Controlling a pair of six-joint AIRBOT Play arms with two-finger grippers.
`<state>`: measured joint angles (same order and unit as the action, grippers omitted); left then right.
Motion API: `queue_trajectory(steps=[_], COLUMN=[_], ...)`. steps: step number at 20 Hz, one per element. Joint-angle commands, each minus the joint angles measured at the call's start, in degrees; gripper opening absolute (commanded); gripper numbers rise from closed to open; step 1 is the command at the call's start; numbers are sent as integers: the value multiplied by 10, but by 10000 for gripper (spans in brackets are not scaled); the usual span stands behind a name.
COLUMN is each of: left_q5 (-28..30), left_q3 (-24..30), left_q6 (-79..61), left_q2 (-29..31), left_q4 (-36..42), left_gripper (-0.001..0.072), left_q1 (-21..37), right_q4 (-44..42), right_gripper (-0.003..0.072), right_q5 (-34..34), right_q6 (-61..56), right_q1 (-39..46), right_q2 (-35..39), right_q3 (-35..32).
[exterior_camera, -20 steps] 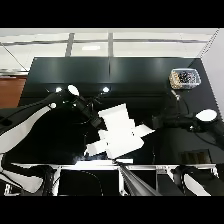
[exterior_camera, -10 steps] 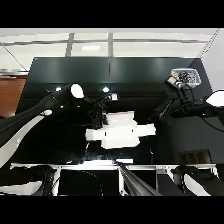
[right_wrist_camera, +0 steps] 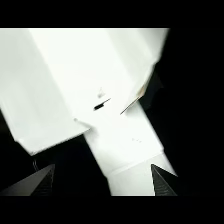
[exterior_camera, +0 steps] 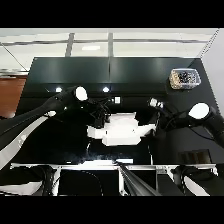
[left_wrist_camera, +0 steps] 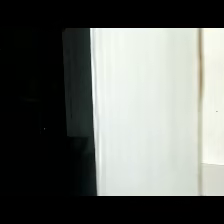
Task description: Fold the box and place the chain.
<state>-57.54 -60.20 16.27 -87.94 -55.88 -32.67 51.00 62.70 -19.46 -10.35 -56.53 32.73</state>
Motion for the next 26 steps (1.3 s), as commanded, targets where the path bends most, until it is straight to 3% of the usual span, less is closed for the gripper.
queue_trajectory(steps=[1,10,17,26], left_q5=[-3,-80,-73,-70], left_q3=[0,-5,-9,-38], left_q6=[-2,-2,-2,-2], left_q2=[-2,-1,-1,-1], left_q4=[-7,-7,-7,-5], left_gripper=[30,30,30,31], left_q1=[-1,-1,-1,14], right_q4=[15,-4,-41,-22], right_gripper=[686,686,686,686], right_q5=[-26,-80,-95,-82], right_q6=[41,52,52,67], right_q1=[-24,-111,-138,-146], right_q2=[0,0,0,0], right_q3=[-44,-60,-66,-66])
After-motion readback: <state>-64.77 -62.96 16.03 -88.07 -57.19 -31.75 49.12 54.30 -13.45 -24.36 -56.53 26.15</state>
